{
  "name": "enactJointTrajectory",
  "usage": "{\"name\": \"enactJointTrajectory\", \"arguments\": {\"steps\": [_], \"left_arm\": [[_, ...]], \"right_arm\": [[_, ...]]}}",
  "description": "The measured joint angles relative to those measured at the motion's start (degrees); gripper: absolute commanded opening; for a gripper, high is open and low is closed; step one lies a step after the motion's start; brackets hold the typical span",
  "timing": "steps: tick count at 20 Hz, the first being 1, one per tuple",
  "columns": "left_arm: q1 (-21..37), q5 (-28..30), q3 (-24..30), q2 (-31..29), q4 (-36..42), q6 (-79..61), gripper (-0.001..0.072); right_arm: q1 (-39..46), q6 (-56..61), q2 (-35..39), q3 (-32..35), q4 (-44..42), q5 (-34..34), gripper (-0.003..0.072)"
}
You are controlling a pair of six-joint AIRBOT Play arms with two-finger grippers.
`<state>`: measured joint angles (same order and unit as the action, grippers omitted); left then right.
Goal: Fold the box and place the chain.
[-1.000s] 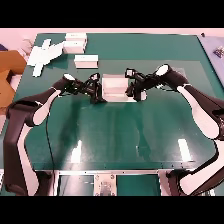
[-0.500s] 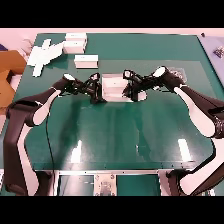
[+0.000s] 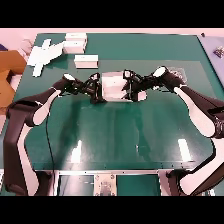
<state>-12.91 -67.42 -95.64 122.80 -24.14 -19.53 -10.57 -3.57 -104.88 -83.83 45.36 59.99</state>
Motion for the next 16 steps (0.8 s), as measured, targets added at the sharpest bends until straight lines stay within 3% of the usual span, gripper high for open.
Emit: {"name": "enactJointTrajectory", "arguments": {"steps": [1, 2, 10, 11, 12, 13, 16], "left_arm": [[0.00, -0.02, 0.00, 0.00, 0.00, 0.00, 0.0529], [0.00, -0.02, 0.00, 0.00, -0.02, 0.00, 0.0528], [-0.07, -0.09, 0.00, 0.00, -0.02, 0.02, 0.0529], [-0.07, -0.09, 0.00, 0.00, -0.02, 0.02, 0.0528], [-0.07, -0.09, 0.00, 0.00, 0.00, 0.07, 0.0529], [-0.07, -0.07, 0.02, 0.00, -0.02, 0.04, 0.0529], [-0.07, -0.07, 0.02, 0.00, -0.02, 0.02, 0.0529]], "right_arm": [[0.00, -0.04, 0.00, 0.00, 0.07, 0.00, 0.0616], [0.00, -0.04, 0.00, 0.00, 0.15, 0.00, 0.0704], [0.00, 0.20, 0.00, -0.07, 1.81, 0.04, 0.0706], [0.00, 0.42, 0.02, -0.13, 2.05, 0.09, 0.0629], [0.07, 0.66, 0.02, -0.31, 2.47, 0.28, 0.0367], [0.20, 1.03, 0.04, -0.48, 3.02, 0.98, 0.0021], [0.76, 2.08, 0.04, -1.11, 4.20, 3.87, 0.0012]]}}
